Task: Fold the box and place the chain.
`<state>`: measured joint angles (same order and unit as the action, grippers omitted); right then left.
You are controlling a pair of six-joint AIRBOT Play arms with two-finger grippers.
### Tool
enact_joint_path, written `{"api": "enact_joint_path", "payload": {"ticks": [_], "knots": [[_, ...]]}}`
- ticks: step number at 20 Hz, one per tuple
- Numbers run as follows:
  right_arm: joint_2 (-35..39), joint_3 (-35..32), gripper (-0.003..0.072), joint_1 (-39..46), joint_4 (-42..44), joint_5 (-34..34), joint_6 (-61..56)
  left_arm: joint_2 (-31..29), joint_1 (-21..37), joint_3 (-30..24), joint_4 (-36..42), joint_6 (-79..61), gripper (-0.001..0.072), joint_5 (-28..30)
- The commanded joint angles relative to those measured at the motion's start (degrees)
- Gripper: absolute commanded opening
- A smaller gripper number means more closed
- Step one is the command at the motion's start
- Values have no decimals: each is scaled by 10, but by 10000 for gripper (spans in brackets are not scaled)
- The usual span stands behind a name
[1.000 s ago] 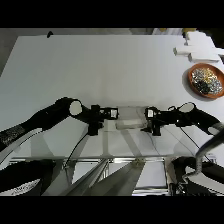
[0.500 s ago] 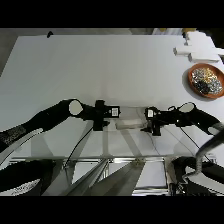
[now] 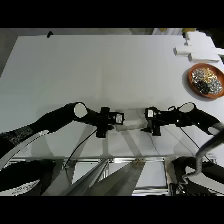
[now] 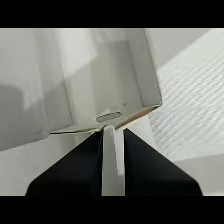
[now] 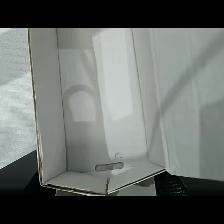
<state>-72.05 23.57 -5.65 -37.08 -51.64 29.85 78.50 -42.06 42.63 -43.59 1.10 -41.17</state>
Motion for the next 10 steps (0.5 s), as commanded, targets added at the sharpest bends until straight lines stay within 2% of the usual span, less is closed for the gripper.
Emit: {"api": "enact_joint_path", "payload": {"ticks": [1,10], "knots": [[0,0,317,0,0,0,0,2,-2,0,16,0,129,2],[0,0,317,0,0,0,0,-1,-12,0,52,0,132,28]]}}
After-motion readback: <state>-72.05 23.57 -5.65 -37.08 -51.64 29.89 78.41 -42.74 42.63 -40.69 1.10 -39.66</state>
